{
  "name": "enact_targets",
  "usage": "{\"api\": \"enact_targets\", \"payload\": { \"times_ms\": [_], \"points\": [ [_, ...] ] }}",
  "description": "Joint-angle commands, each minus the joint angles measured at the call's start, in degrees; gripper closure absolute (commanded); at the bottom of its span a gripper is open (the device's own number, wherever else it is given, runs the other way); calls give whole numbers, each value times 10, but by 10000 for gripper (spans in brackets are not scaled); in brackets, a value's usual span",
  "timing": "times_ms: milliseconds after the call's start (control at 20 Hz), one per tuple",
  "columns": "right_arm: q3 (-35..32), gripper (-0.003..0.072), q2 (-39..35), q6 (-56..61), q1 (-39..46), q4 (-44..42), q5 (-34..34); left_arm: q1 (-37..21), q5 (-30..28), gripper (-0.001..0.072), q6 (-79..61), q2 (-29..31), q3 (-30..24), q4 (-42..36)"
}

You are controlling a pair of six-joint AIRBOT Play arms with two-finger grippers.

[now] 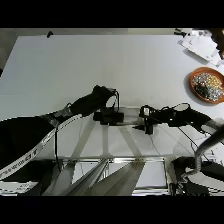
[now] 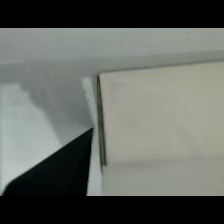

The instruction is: Fold the box and place the chain.

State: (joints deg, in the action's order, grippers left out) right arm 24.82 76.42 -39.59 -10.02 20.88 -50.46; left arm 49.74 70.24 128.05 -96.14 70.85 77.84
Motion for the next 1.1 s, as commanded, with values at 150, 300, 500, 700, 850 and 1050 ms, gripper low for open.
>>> {"api": "enact_targets", "payload": {
  "times_ms": [150,300,500,700,850,1050],
  "points": [
    [0,269,-1,3,0,-1,1,0,-15,626,10,-1,1,2],
    [0,269,-1,3,0,-1,1,0,-20,704,10,-2,1,1],
    [0,269,-1,3,0,-1,1,0,-23,702,9,-1,1,2],
    [0,269,-1,3,0,-1,1,0,-29,464,-38,22,1,2],
    [0,269,-1,3,0,-1,1,-2,-27,294,-116,53,-7,1],
    [0,269,-1,3,0,-1,1,-5,-29,179,-172,99,-42,-7]
  ]
}}
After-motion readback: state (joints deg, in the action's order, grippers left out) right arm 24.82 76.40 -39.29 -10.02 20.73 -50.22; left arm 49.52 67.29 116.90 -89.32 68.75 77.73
